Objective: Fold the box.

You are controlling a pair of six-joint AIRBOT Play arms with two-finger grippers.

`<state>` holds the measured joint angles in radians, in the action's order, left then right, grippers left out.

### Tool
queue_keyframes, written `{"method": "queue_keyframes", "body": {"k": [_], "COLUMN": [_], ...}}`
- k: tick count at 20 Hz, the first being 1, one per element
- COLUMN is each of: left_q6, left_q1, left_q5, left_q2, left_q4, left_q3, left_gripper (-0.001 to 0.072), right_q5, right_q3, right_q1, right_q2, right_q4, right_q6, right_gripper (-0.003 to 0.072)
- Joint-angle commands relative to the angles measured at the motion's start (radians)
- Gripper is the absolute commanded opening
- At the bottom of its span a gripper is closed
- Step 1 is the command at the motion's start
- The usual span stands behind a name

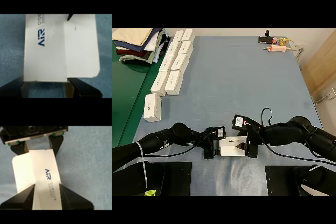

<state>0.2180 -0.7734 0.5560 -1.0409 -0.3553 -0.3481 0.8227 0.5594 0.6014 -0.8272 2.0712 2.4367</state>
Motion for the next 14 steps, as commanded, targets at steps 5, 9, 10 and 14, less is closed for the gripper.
{"method": "queue_keyframes", "body": {"k": [5, 9, 10, 14], "left_q6": [0.002, 0.002, 0.002, 0.002], "left_q1": [0.0, 0.0, 0.0, 0.0], "left_q5": [0.001, 0.001, 0.001, 0.001], "left_q2": [0.0, 0.0, 0.0, 0.0], "left_q4": [-0.001, -0.001, -0.001, 0.0], "left_q3": [-0.001, -0.001, -0.001, -0.001], "left_gripper": [0.0427, 0.0427, 0.0427, 0.0427], "right_q5": [-0.027, -0.113, -0.129, -0.119], "right_q3": [-0.004, -0.004, -0.004, -0.004], "right_q1": [0.122, 0.139, 0.14, 0.161], "right_q2": [-0.03, -0.031, -0.032, -0.025], "right_q4": [-0.12, -0.24, -0.256, -0.26], "right_q6": [0.114, 0.11, 0.11, 0.11], "right_gripper": [0.0606, 0.061, 0.0609, 0.0609]}}
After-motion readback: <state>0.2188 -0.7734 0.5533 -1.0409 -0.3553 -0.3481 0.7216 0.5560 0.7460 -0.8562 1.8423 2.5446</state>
